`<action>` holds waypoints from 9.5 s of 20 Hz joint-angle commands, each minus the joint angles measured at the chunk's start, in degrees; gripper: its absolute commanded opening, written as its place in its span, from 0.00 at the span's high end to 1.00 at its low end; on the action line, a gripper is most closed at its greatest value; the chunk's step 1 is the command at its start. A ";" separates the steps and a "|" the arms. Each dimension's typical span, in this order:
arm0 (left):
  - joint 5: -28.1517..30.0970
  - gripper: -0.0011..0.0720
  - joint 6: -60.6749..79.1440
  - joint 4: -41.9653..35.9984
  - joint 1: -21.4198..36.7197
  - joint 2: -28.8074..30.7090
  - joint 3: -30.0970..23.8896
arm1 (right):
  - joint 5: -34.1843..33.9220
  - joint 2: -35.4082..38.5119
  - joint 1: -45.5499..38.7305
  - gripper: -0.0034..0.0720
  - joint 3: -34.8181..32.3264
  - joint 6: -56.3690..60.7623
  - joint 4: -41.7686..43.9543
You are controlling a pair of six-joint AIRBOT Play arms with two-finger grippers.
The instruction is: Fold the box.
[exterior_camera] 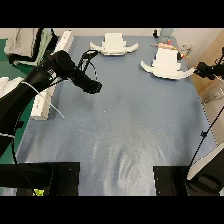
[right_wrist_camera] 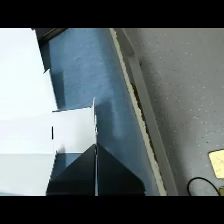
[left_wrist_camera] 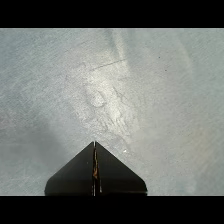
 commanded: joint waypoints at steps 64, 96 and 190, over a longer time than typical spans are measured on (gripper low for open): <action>-12.52 0.23 -1.22 -3.34 0.52 0.00 0.11 | 20.46 53.55 10.08 0.95 -74.69 7.74 -3.37; -16.17 0.60 22.60 -28.72 6.16 -12.39 -9.35 | 0.98 54.45 39.34 0.95 -79.95 -10.67 -2.45; 43.54 0.97 69.61 -24.79 -30.53 21.14 -44.54 | -3.13 63.43 39.30 0.49 -63.98 18.36 -18.71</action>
